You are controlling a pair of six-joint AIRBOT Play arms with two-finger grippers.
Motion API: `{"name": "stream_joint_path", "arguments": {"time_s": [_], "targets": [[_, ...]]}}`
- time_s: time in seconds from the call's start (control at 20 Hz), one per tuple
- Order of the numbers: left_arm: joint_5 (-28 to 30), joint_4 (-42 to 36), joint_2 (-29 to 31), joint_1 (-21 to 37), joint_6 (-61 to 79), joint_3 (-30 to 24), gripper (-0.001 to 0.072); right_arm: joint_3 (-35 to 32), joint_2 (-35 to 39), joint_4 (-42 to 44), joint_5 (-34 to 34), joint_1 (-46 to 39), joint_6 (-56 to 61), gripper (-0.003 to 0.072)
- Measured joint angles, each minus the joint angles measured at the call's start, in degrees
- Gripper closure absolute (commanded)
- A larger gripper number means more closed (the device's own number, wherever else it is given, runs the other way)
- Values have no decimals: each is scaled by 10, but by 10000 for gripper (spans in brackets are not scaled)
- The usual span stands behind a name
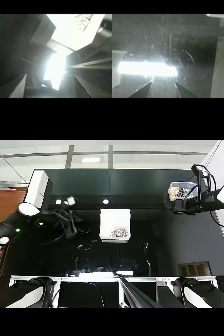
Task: Fold the box and place the chain.
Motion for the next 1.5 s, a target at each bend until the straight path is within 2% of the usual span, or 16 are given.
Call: {"name": "stream_joint_path", "arguments": {"time_s": [0.2, 0.5, 0.75, 1.5], "targets": [[27, -25, -62, -40, 113, 6, -10, 0, 0, 0, -7, 0, 0, 346], [20, -71, -116, -54, 157, 12, -10, 0, 0, 0, -12, 0, 0, 346], [18, -101, -128, -63, 165, 13, -8, -13, 0, 0, -18, 0, 0, 346], [31, -110, -133, -91, 168, 14, -4, -29, 0, 1, -27, 0, 0, 346]]}}
